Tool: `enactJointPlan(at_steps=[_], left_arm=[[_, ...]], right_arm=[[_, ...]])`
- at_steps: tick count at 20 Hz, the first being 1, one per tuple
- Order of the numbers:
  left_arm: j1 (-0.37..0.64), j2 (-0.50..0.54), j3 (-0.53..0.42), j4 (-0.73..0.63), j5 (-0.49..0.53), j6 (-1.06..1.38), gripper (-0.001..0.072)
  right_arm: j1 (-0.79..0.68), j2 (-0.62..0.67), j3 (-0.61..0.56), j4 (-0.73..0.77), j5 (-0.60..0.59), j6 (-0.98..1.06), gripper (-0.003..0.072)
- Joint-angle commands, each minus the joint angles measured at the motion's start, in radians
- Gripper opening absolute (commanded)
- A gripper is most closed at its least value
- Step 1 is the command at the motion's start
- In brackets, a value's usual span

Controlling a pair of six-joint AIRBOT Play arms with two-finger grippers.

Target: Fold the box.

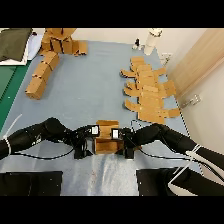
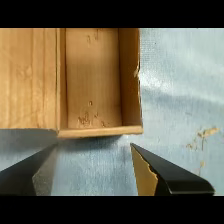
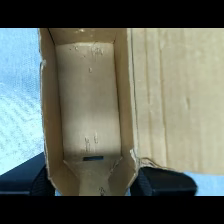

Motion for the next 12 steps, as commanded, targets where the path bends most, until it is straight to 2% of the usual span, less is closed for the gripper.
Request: enactJointPlan(at_steps=[1, 3, 12], left_arm=[[-0.032, 0.000, -0.016, -0.117, 0.074, 0.018, 0.0695], [-0.044, 0.000, -0.021, -0.136, 0.111, 0.018, 0.0696], [-0.052, 0.000, -0.037, -0.177, 0.119, 0.069, 0.0695]], right_arm=[[-0.001, 0.000, 0.000, 0.000, 0.000, 0.000, 0.0555], [-0.001, 0.000, 0.000, 0.000, 0.000, 0.000, 0.0555], [-0.001, 0.000, 0.000, 0.000, 0.000, 0.000, 0.0555]])
